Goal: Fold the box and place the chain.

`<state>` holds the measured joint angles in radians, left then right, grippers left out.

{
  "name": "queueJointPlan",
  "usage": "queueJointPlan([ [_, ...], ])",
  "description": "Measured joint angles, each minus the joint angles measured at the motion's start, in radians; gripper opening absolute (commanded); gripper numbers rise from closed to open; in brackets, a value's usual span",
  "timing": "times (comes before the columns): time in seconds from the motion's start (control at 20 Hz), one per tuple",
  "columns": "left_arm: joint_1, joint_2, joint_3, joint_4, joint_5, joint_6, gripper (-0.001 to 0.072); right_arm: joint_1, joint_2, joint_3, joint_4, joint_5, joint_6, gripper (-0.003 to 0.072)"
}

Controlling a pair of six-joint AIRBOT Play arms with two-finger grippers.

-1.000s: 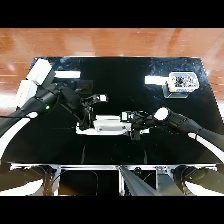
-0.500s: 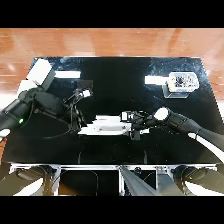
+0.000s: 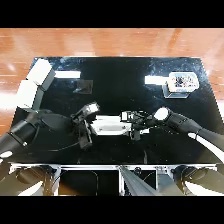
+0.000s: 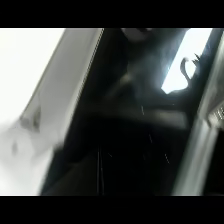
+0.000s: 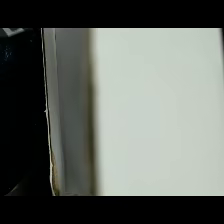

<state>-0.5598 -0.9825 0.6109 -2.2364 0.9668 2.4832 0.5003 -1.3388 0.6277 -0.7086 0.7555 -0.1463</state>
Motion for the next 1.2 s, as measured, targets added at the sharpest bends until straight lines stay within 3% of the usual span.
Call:
queueJointPlan([
  [0.2,-0.145,0.005,-0.018,0.003,-0.326,0.000,0.0012,0.000,0.000,0.000,0.000,0.000,0.000,0.0482],
  [0.5,-0.208,-0.027,-0.025,0.079,-0.649,0.000,0.0013,0.000,0.000,0.000,0.000,0.000,0.000,0.0482],
  [0.9,-0.218,-0.154,-0.026,0.101,-0.810,0.000,0.0015,0.000,0.000,0.000,0.000,0.000,0.000,0.0482],
  [1.2,-0.219,-0.214,-0.025,0.066,-0.808,-0.004,0.0016,0.000,0.000,0.000,0.000,0.000,0.000,0.0482],
])
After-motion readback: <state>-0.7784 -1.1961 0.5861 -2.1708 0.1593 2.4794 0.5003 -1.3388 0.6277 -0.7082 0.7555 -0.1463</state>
